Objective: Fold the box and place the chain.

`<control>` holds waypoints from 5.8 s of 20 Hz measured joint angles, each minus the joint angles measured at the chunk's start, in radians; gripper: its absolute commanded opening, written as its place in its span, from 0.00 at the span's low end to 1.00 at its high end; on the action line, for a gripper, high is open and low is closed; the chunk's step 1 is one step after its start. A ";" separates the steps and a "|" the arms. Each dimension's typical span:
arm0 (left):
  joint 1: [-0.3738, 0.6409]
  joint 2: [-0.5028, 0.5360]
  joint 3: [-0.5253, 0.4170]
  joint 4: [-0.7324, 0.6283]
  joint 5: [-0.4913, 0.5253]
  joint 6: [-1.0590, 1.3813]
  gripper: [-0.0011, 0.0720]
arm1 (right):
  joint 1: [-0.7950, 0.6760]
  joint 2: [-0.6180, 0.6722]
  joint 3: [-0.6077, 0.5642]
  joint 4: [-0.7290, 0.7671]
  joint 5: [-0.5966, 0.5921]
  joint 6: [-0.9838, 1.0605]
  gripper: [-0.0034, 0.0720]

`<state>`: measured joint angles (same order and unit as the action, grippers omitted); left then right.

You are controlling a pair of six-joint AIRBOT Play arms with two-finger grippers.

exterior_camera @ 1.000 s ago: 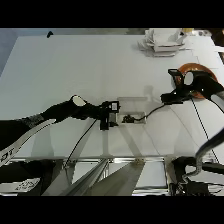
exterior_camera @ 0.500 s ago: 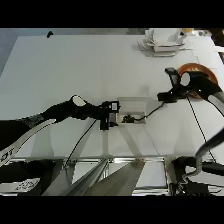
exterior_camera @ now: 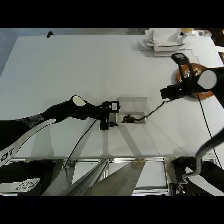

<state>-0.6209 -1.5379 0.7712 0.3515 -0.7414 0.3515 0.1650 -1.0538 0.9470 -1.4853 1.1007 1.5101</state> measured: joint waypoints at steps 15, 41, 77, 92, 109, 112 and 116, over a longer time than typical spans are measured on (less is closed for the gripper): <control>0.000 0.000 0.000 0.000 0.000 0.000 0.29 | -0.079 -0.315 -0.087 -0.048 -0.173 -0.016 0.39; 0.000 0.000 0.000 0.000 0.000 0.000 0.29 | 0.057 0.265 -0.089 0.354 0.092 -0.242 0.07; 0.000 0.000 0.000 0.000 0.000 0.000 0.29 | -0.032 -0.142 0.100 0.240 -0.100 -0.206 0.22; 0.000 0.000 0.000 0.000 0.000 0.000 0.29 | -0.076 -0.446 0.086 -0.014 -0.074 -0.016 0.46; 0.000 0.000 0.000 0.000 -0.002 0.000 0.29 | -0.071 -0.282 0.060 0.033 -0.012 -0.051 0.07; 0.000 0.000 0.000 0.000 -0.003 0.000 0.29 | -0.046 -0.154 0.044 0.102 0.022 -0.085 0.07; 0.000 0.000 0.000 0.000 -0.004 0.000 0.29 | 0.040 0.004 0.034 0.161 0.089 -0.113 0.07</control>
<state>-0.6205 -1.5379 0.7712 0.3515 -0.7452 0.3519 0.2054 -1.0496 0.9810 -1.3239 1.1896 1.3972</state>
